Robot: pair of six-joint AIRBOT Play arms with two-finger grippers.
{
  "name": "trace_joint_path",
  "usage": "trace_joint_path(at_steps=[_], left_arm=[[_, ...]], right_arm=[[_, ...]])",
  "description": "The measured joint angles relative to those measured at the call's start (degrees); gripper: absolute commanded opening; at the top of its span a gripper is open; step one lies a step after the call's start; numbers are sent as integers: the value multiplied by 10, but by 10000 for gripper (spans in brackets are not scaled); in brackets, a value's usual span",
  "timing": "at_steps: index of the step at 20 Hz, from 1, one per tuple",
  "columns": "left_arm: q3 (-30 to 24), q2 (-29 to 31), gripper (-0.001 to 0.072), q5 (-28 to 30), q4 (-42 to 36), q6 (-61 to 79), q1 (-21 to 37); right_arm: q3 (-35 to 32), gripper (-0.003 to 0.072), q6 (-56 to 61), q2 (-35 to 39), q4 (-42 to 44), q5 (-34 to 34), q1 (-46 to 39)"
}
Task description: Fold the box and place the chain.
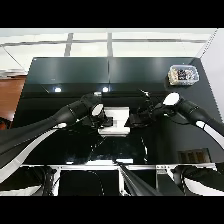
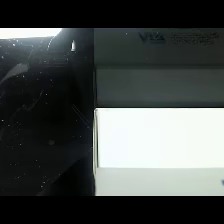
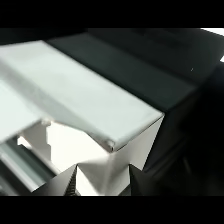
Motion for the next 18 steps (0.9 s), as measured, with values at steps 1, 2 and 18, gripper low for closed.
trace_joint_path(at_steps=[1, 2, 18], left_arm=[[0, 0, 28, 0, 0, 0, 0], [0, 0, 28, -1, 0, 0, 0], [0, 0, 28, 0, 0, 0, 0]], right_arm=[[2, 357, 18, 0, -12, -12, 11], [5, 356, 37, 0, -27, -21, 21], [139, 357, 469, -59, -411, 14, 204]])
